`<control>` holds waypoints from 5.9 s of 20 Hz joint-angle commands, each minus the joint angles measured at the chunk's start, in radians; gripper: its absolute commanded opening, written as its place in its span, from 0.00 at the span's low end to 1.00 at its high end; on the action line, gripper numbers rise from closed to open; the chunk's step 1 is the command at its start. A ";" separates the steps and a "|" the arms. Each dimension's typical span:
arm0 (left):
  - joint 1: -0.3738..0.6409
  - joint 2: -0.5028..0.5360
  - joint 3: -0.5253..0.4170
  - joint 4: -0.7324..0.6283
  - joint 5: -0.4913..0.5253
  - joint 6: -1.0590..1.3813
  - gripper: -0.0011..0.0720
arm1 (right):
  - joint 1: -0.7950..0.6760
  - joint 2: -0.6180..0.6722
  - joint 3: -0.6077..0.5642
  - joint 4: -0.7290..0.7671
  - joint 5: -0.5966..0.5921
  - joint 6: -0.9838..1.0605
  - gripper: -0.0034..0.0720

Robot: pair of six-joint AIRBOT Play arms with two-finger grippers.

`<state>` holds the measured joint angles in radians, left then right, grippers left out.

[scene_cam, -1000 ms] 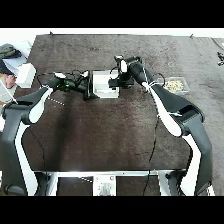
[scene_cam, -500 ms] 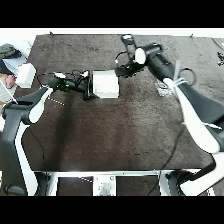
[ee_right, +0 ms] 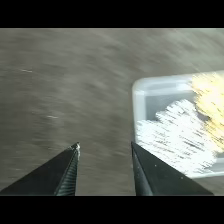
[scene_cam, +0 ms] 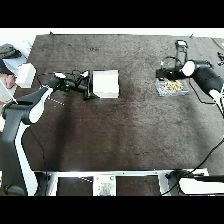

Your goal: Fold the box and place the chain.

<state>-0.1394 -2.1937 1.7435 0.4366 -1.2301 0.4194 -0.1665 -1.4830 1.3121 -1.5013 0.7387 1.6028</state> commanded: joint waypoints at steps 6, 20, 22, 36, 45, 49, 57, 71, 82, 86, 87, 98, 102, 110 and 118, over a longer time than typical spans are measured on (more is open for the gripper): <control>0.000 0.000 0.000 0.000 0.000 0.000 0.40 | -0.159 -0.263 0.209 0.123 0.231 -0.197 0.54; 0.000 0.000 0.000 0.000 0.000 0.000 0.40 | -0.154 -0.338 0.248 0.098 0.328 -0.212 0.32; 0.000 0.000 0.000 0.000 0.000 0.000 0.40 | -0.151 -0.338 0.248 0.123 0.328 -0.235 0.21; 0.000 0.000 0.000 0.000 0.000 0.000 0.40 | -0.132 -0.003 0.248 0.227 0.314 -0.292 0.03; 0.000 0.000 0.000 0.000 0.000 0.000 0.40 | 0.070 0.248 0.250 0.332 0.150 -0.335 0.03; 0.000 0.000 0.000 0.000 0.000 0.000 0.40 | 0.221 0.246 0.250 0.339 0.007 -0.332 0.03; 0.000 0.000 0.000 0.000 0.000 0.000 0.40 | 0.415 0.177 0.250 0.339 -0.188 -0.309 0.03; 0.000 0.000 0.000 0.000 0.000 0.000 0.40 | 0.449 0.039 0.249 0.352 -0.202 -0.256 0.03; 0.000 0.000 0.000 0.000 0.000 0.000 0.40 | 0.489 0.039 0.250 0.410 -0.324 -0.256 0.03; 0.000 0.000 0.000 0.000 0.000 0.000 0.40 | 0.489 0.036 0.250 0.396 -0.290 -0.256 0.03; 0.000 0.000 0.000 0.000 0.000 0.000 0.40 | 0.489 0.032 0.249 0.372 -0.267 -0.256 0.03; 0.000 0.000 0.000 0.000 0.000 0.000 0.40 | 0.465 -0.185 0.247 0.259 -0.029 -0.209 0.60; 0.000 0.000 0.000 0.000 0.000 0.000 0.40 | 0.378 -0.104 0.193 0.248 0.034 -0.191 0.41; 0.000 0.000 0.000 0.000 0.000 0.000 0.40 | 0.139 0.214 -0.426 0.249 -0.272 0.090 0.41; 0.000 0.000 0.000 0.000 0.000 0.000 0.40 | 0.021 -0.004 -0.435 0.304 -0.471 0.149 0.41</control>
<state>-0.1394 -2.1937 1.7435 0.4362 -1.2301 0.4198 -0.1093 -1.4242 0.8761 -1.2285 0.3439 1.7245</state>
